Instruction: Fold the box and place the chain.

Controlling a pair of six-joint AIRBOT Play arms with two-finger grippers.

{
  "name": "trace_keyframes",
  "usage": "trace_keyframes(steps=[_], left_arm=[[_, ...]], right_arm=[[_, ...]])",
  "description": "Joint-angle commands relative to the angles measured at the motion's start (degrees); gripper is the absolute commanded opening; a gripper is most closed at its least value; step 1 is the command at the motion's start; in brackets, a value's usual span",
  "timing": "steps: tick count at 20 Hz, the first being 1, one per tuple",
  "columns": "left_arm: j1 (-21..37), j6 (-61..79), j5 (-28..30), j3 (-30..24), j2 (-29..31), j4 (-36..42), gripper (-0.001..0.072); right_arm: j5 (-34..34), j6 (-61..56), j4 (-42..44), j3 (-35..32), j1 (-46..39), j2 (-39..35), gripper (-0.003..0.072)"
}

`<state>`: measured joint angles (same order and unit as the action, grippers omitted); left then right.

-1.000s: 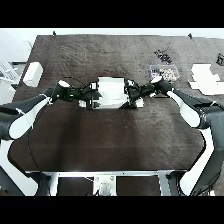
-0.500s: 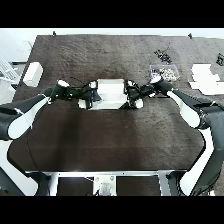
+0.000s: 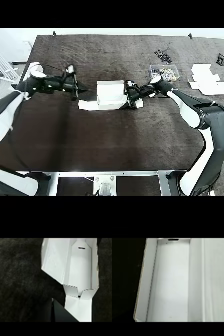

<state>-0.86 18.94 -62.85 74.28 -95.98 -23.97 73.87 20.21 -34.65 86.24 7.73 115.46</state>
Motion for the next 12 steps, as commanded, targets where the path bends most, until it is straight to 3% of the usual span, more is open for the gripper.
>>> trace_keyframes(steps=[1, 3, 7, 12], left_arm=[[2.7, -13.0, -3.7, 0.0, 6.1, -4.1, 0.0015], [3.1, -22.7, -1.2, -2.3, 10.3, -7.5, 0.0015], [3.6, -43.6, 12.9, -14.2, 19.2, -9.1, 0.0015], [3.6, -59.7, 14.5, -23.8, 20.6, -9.1, 0.0018]], right_arm=[[-0.1, -0.1, 0.1, 0.0, 0.0, 0.0, 0.0555], [-0.1, -0.1, 0.1, 0.0, 0.0, 0.0, 0.0555], [-0.1, -0.1, 0.1, 0.0, 0.0, 0.0, 0.0555], [-0.1, -0.1, 0.1, 0.0, 0.0, 0.0, 0.0555]])
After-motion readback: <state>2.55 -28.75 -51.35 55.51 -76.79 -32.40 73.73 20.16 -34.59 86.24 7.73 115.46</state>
